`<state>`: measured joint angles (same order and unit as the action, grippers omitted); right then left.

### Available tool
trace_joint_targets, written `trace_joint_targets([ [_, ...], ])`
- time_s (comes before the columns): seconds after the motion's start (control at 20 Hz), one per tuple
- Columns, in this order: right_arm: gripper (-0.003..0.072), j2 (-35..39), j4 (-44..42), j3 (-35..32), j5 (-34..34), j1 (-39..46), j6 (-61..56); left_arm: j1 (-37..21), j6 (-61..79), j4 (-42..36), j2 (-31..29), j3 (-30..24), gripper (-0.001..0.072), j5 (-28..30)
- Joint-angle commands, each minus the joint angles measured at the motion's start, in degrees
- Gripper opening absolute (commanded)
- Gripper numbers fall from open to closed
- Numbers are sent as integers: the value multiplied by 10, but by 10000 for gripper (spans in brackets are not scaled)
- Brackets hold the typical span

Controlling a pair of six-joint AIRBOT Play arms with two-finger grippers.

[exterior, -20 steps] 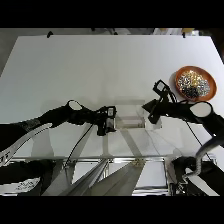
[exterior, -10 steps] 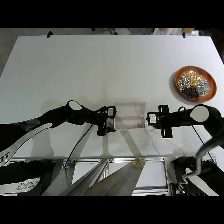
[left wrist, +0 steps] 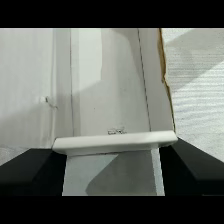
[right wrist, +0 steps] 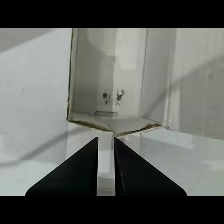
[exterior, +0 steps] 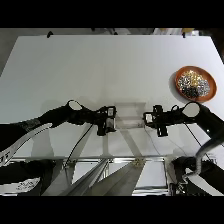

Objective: Fold the box and place the chain.

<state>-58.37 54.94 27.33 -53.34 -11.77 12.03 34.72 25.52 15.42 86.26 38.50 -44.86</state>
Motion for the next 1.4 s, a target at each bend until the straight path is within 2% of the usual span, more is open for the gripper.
trace_joint_targets([
  [0.0, 103, -19, -17, 0, 7, -1, 5, 0, 0, 0, 0, 0, 331, 0],
  [0.5, 120, -53, -88, -2, 49, -50, 5, 0, 0, 0, 0, 0, 331, 0],
  [0.55, 144, -53, -100, -2, 50, -49, 5, 0, 0, 0, 0, 0, 331, 0],
  [0.6, 203, -54, -106, -2, 52, -50, 5, 0, 0, 0, 0, 0, 331, 0],
  [0.75, 219, -56, -108, -2, 52, -50, 5, 0, 0, 0, 0, 0, 331, 0],
  [0.8, 315, -56, -108, -2, 52, -49, 5, 0, 0, 0, 0, 0, 331, 0],
  [0.85, 379, -56, -108, -2, 52, -49, 4, 0, 0, 0, 0, 0, 331, 0],
  [1.0, 390, -55, -103, -2, 46, -49, -2, 0, 0, 0, 0, 0, 331, 0],
  [1.05, 371, -53, -96, -2, 45, -49, -12, 0, 0, 0, 0, 0, 331, 0],
  [1.1, 260, -46, -84, -2, 45, -49, -44, 0, 0, 0, 0, 0, 331, 0],
  [1.15, 98, -34, -61, -2, 45, -49, -86, 0, 0, 0, 0, 0, 331, 0],
  [1.2, 13, -19, -33, -2, 44, -49, -128, 0, 0, 0, 0, 0, 331, 0],
  [1.35, 12, 17, 5, -2, 30, -49, -292, 0, 0, 0, 0, 0, 331, 0],
])
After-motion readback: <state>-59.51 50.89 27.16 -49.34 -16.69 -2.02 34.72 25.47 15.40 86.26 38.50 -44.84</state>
